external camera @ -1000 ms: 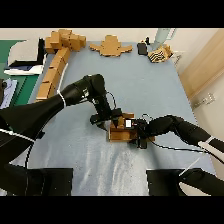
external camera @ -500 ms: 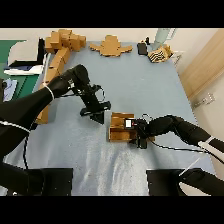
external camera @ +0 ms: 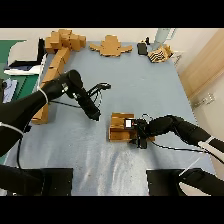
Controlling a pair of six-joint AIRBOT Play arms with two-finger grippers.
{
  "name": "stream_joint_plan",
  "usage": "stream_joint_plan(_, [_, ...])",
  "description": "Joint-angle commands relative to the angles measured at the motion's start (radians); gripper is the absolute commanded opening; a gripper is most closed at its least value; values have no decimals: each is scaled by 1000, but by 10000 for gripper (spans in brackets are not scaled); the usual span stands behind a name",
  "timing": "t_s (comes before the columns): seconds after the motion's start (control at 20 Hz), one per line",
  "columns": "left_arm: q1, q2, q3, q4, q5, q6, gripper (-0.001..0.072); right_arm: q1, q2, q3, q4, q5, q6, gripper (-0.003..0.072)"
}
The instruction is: Fold the box.
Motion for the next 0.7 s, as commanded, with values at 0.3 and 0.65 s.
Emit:
stream_joint_plan(0.3, [24, 216, -449, -346, 318, 1013, 673, 0, 0, 0, 0, 0, 0, 502])
stream_joint_plan(0.65, [-153, 213, -517, -360, 485, 1011, 669, 0, 0, 0, 0, 0, 0, 502])
